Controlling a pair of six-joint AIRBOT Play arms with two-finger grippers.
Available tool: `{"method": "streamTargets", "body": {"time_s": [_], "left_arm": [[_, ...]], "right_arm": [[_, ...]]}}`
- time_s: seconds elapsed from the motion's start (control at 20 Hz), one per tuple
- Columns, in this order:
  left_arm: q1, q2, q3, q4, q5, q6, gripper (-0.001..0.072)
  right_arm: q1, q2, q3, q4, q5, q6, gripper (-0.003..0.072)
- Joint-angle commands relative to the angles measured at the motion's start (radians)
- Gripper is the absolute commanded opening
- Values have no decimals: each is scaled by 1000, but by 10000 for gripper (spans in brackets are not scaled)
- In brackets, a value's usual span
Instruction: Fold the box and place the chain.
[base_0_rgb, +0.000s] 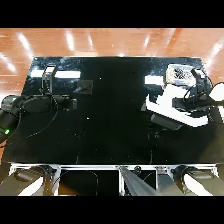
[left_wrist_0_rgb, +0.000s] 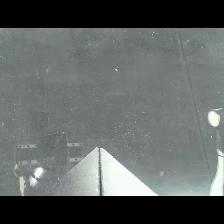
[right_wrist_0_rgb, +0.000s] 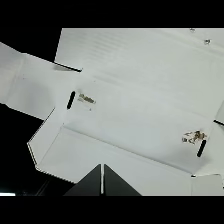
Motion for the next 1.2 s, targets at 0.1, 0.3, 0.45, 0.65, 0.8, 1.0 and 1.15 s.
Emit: {"method": "streamTargets", "body": {"time_s": [0.1,0.3,0.45,0.65,0.8,1.0,1.15], "left_arm": [[1,0,1,-1,0,0,24],[1,0,1,0,0,0,24],[1,0,1,0,0,0,24],[1,-5,0,0,-1,1,24],[1,-25,0,1,0,1,24],[0,-71,0,-2,3,0,24],[0,-91,0,-11,9,0,24]], "right_arm": [[-1,0,0,0,0,0,35],[-1,0,0,0,0,0,35],[-1,0,0,0,0,0,35],[-1,0,0,0,0,0,35],[-1,0,0,1,-6,0,35],[-1,0,0,1,-56,0,35],[-1,0,0,5,-56,0,35]]}}
